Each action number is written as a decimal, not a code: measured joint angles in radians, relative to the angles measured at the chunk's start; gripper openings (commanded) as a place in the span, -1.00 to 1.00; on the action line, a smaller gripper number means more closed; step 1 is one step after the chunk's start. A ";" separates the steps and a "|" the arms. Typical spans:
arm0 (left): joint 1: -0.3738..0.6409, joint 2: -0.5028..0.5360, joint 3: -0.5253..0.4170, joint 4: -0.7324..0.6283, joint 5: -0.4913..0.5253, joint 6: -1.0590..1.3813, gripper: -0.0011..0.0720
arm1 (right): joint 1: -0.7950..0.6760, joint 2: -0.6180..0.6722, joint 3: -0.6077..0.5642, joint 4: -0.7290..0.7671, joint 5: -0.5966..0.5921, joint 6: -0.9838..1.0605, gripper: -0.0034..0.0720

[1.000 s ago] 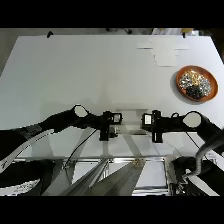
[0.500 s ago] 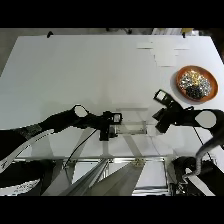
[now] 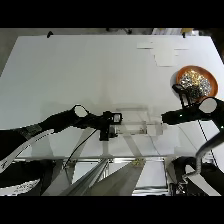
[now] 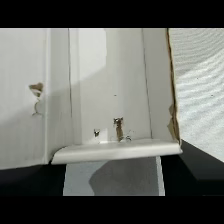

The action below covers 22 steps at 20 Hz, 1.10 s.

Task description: Fold the box and place the chain.

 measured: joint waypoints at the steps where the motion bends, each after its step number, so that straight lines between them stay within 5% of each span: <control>1: 0.000 0.000 0.000 0.000 0.000 0.000 -0.40 | 0.000 -0.017 -0.006 -0.001 0.011 0.014 -0.86; 15: 0.000 0.000 0.000 0.000 0.000 0.000 -0.40 | 0.058 -0.064 -0.067 0.155 0.031 -0.019 -0.85; 17: 0.000 0.000 0.000 0.000 0.000 0.000 -0.40 | 0.059 -0.029 -0.067 0.183 0.031 -0.037 -0.39; 22: 0.000 0.000 0.000 0.000 0.000 0.000 -0.40 | 0.064 0.031 -0.068 0.275 0.047 -0.093 -0.23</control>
